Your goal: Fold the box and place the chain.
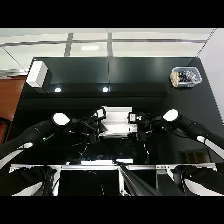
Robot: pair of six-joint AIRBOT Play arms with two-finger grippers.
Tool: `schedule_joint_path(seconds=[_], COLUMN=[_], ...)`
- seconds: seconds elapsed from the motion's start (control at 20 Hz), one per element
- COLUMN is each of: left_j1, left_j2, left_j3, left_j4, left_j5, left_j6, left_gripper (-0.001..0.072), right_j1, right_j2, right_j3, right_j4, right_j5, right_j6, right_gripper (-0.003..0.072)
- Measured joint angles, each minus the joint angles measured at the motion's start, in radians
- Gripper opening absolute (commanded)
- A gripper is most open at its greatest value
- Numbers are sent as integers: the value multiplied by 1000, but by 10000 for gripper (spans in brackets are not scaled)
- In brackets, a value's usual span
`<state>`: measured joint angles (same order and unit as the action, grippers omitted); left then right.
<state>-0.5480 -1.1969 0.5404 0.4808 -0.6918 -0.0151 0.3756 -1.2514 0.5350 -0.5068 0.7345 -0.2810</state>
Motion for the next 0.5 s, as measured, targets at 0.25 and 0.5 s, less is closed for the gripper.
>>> schedule_joint_path(seconds=[0.25,0.5], left_j1=[85,282], left_j2=[146,257], left_j3=[3,2], left_j4=[280,458], left_j5=[-91,-162], left_j6=[-377,-799], left_gripper=[26,27], right_j1=[0,0], right_j2=[0,0], right_j3=[0,0], right_j4=[0,-1], right_j5=[-5,-3], right_j6=[1,1], right_gripper=[201,201])
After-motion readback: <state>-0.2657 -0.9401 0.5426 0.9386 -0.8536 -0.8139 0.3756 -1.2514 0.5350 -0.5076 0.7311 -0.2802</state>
